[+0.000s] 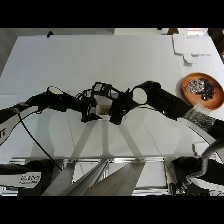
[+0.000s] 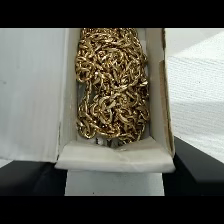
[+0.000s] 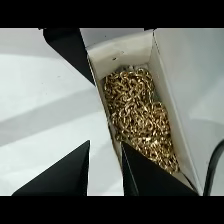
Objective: Fold the box and place the chain.
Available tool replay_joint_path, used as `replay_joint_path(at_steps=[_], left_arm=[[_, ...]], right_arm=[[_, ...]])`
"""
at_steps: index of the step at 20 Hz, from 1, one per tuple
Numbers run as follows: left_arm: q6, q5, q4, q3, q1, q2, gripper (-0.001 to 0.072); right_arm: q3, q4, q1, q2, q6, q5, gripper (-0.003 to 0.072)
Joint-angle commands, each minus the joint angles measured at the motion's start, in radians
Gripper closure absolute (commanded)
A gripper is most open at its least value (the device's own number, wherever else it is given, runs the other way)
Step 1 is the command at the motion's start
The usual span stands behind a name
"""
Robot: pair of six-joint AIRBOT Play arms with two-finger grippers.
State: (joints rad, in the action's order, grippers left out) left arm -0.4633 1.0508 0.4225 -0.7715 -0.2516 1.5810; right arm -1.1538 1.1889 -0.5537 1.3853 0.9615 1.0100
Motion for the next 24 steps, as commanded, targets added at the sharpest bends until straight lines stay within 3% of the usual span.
replay_joint_path(at_steps=[1,5,12,14,16,19,21,24], left_arm=[[0.000,0.000,0.000,0.000,0.000,0.000,0.0315],[0.000,0.000,0.000,0.000,0.000,0.000,0.0315],[0.000,0.000,0.000,0.000,0.000,0.000,0.0315],[0.000,0.000,0.000,0.000,0.000,0.000,0.0315],[0.000,0.000,0.000,0.000,0.000,0.000,0.0315],[0.000,0.000,0.000,0.000,0.000,0.000,0.0315],[0.000,0.000,0.000,0.000,0.000,0.000,0.0315],[0.000,0.000,0.000,0.000,0.000,0.000,0.0315]], right_arm=[[-0.146,0.011,0.057,0.003,0.091,0.185,0.0490],[-0.293,0.012,0.177,0.003,0.116,0.142,0.0525],[-0.296,0.014,0.307,0.060,0.114,-0.073,0.0495],[-0.297,0.006,0.333,0.114,0.113,-0.017,0.0424],[-0.298,-0.027,0.338,0.178,0.082,0.099,0.0402],[-0.298,-0.273,0.335,0.240,-0.031,0.251,0.0401],[-0.298,-0.378,0.324,0.251,-0.085,0.299,0.0401],[-0.297,-0.378,0.284,0.251,-0.071,0.314,0.0400]])
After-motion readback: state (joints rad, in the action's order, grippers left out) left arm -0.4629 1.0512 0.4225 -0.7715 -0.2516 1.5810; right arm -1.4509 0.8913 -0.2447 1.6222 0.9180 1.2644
